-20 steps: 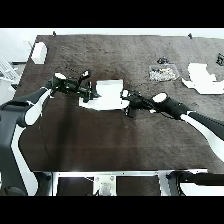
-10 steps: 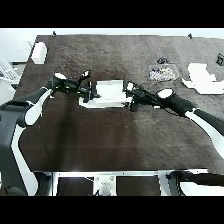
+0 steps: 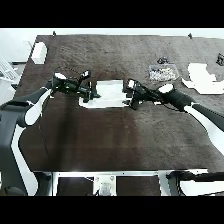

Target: Fold the box and place the chain.

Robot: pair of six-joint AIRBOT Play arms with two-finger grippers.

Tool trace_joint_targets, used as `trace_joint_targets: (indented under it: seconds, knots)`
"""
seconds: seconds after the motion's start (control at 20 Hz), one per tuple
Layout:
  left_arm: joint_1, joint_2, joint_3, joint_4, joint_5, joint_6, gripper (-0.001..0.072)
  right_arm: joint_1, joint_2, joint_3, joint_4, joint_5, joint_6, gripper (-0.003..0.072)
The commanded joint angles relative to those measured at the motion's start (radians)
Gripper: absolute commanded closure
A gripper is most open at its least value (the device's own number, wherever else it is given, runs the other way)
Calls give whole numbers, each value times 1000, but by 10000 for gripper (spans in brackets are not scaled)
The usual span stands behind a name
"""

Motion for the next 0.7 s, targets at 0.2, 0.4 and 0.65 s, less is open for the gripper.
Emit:
trace_joint_targets:
  seconds: [0.2,0.4,0.65]
  knots:
    - [0,0,0,0,0,0,687,-66,-52,58,45,160,-95,69]
    - [0,0,0,0,0,0,687,-70,-93,99,60,211,-96,28]
    - [0,0,0,0,0,0,688,-91,-139,149,59,255,-95,28]
